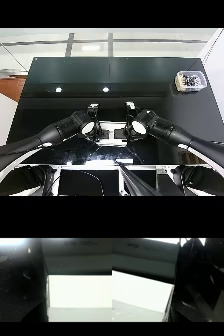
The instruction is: Fold the box and place the chain.
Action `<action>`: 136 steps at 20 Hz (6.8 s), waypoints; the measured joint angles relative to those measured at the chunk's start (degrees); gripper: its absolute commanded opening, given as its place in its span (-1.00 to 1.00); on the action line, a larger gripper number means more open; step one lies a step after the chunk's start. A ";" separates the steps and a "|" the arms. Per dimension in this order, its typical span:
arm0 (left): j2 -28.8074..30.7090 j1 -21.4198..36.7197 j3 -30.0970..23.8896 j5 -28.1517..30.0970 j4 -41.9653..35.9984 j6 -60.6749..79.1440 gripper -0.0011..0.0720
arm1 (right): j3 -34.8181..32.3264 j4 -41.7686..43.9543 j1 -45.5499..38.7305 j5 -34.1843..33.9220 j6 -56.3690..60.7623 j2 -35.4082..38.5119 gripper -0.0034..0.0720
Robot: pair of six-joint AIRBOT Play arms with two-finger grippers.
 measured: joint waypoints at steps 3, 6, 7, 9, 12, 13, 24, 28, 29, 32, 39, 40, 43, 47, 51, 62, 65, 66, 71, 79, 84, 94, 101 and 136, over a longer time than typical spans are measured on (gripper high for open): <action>0.00 0.00 0.00 -0.07 0.02 0.00 -0.88 | 1.03 -0.37 0.20 0.26 2.64 -1.33 -0.41; 0.00 0.00 0.00 0.00 0.02 0.00 -0.88 | 1.46 -1.18 0.26 0.66 4.96 -2.05 -0.41; 0.00 0.00 0.00 0.00 0.07 0.00 -0.88 | 1.55 -1.31 0.26 0.72 5.53 -2.25 -0.41; 0.00 0.00 0.00 0.07 0.26 -0.02 -0.88 | 1.64 -1.64 0.26 0.90 6.51 -2.73 -0.41; 0.00 0.00 0.00 0.09 0.42 -0.11 -0.88 | 1.70 -1.70 0.26 1.05 7.23 -3.65 -0.41; 0.00 0.00 0.00 0.09 0.44 -0.11 -0.88 | 1.70 -1.68 0.26 1.07 7.43 -3.93 -0.41; 0.02 0.00 0.02 0.00 0.68 0.11 -0.88 | 1.64 -0.68 0.26 -1.07 7.72 -5.01 -0.80; 0.04 0.00 0.02 -0.09 0.70 0.09 -0.88 | 1.68 -0.35 0.33 -1.66 7.63 -5.01 -0.80; 0.04 0.00 0.02 -0.11 0.70 0.07 -0.88 | 1.68 -0.35 0.37 -1.75 7.61 -5.01 -0.80; 0.04 0.00 0.02 -0.15 0.63 0.04 -0.88 | 1.68 -0.37 0.48 -1.90 7.61 -5.01 -0.72; 0.02 0.04 0.00 -0.22 0.42 -0.13 -0.88 | 1.70 -0.42 0.50 -2.36 7.65 -4.96 -0.45; 0.00 0.04 0.00 -0.17 0.39 -0.11 -0.88 | 1.70 -0.46 0.50 -2.34 7.65 -4.96 -0.45; 0.00 0.04 0.00 -0.11 0.39 -0.04 -0.88 | 1.70 -0.50 0.50 -2.29 7.63 -4.96 -0.46; 0.00 0.04 0.00 -0.09 0.42 -0.04 -0.88 | 1.70 -0.68 0.50 -2.71 7.63 -5.05 -0.46; 0.00 0.04 0.00 -0.04 0.42 0.04 -0.88 | 1.70 -0.79 0.50 -2.82 7.61 -5.49 -0.46; 0.02 0.04 0.02 0.04 0.44 0.04 -0.88 | 1.70 -1.07 0.55 -2.34 7.43 -5.73 -0.49; 0.00 0.02 0.02 0.48 0.04 -0.07 -0.88 | 1.70 -0.55 0.55 -2.78 7.58 -4.79 0.35; 0.00 0.00 0.02 0.55 0.02 0.00 -0.88 | 1.73 -0.59 0.55 -2.73 7.56 -4.17 0.43; 0.00 0.00 0.00 -0.04 0.22 0.07 -0.88 | 1.73 -2.25 0.31 0.24 6.05 -1.09 0.43; 0.00 0.00 0.02 -0.07 0.44 0.04 -0.88 | 1.64 -4.61 1.05 1.46 3.67 -0.79 0.35; 0.00 0.00 0.00 -0.09 0.46 -0.04 -0.88 | 1.60 -5.27 2.14 -0.98 3.45 -3.63 -0.02; 0.00 0.00 0.00 -0.09 0.44 -0.07 -0.88 | 1.64 -6.34 2.60 -1.70 6.91 -5.18 -0.76; 0.00 0.00 0.00 -0.20 0.44 -0.11 -0.88 | 1.64 -6.51 2.60 -2.10 7.41 -5.49 -0.79; 0.00 0.00 0.02 -2.25 0.37 -0.02 -0.88 | -0.26 -40.00 -31.52 2.23 -9.60 27.65 0.99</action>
